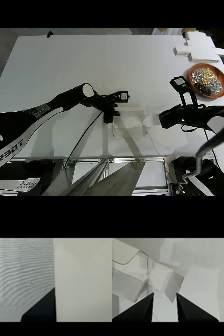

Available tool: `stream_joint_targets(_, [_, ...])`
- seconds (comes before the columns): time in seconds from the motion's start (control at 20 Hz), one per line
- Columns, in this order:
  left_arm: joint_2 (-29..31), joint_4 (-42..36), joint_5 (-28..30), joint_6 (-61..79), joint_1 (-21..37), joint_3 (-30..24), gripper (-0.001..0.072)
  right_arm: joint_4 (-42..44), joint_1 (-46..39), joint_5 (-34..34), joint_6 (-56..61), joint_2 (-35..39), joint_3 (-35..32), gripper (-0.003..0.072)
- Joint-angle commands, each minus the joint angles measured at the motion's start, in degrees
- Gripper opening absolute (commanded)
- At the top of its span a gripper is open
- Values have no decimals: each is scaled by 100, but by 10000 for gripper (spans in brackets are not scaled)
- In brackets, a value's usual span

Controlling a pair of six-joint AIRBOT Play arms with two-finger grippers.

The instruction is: Fold the box and place the chain.

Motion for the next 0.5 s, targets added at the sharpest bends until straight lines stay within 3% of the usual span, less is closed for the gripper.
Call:
stream_joint_targets(0.0, [-4, 39, -9, 7, -4, -4, 11, 0, 4, 4, 2, 2, 0, 319])
stream_joint_targets(0.25, [-4, 39, -9, 4, -4, -4, 11, 7, 4, 4, -483, 2, 0, 295])
stream_joint_targets(0.4, [-4, 39, -9, 4, -4, -4, 11, 136, 4, 9, -872, 2, 0, 61])
stream_joint_targets(0.45, [-4, 39, -9, 4, -4, -4, 11, 299, 4, 37, -1099, 2, 0, 16])
